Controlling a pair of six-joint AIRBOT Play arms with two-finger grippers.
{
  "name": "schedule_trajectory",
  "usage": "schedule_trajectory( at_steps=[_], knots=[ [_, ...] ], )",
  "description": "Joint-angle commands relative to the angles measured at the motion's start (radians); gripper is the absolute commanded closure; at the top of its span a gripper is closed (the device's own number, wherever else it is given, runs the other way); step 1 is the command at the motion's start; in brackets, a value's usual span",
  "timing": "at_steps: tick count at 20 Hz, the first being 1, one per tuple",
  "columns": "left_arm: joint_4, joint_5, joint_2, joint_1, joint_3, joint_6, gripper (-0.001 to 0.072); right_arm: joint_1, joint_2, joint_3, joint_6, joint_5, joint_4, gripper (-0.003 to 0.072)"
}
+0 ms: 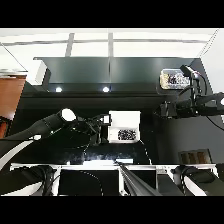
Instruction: Fold the box and place the chain.
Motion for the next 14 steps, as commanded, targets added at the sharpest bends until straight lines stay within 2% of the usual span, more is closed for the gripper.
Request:
schedule_trajectory(
  at_steps=[1,3,4,5,7,8,9,12,14],
  knots=[
    [-0.009,0.023,-0.005,-0.032,0.001,0.001,-0.0001,0.0,0.0,0.0,-0.001,0.0,0.0,0.0343],
    [-0.009,0.042,-0.005,-0.036,0.001,-0.002,0.0031,0.0,0.0,0.0,-0.006,0.0,0.0,0.0343],
    [-0.004,0.045,-0.005,-0.031,0.001,-0.003,0.0092,0.0,0.0,0.0,-0.007,0.0,0.0,0.0343],
    [-0.003,0.044,-0.005,-0.026,0.001,-0.003,0.0228,0.0,0.0,0.0,-0.007,0.0,-0.001,0.0343],
    [0.018,0.045,-0.005,-0.019,0.001,-0.003,0.0255,0.0,0.0,0.0,-0.01,-0.008,-0.039,0.0325],
    [0.022,0.045,-0.005,-0.016,0.001,-0.002,0.0272,0.0,0.0,0.0,-0.018,-0.022,-0.087,0.0105],
    [0.026,0.045,-0.005,-0.014,0.001,-0.002,0.031,0.002,0.0,0.0,-0.056,-0.035,-0.128,-0.0024],
    [0.044,0.048,-0.005,-0.015,0.003,-0.002,0.0311,0.037,-0.003,0.0,-0.158,-0.109,-0.202,-0.0025],
    [0.044,0.048,-0.005,-0.015,0.003,-0.002,0.0303,0.056,-0.049,0.01,-0.086,-0.145,-0.284,-0.0025]
  ],
)
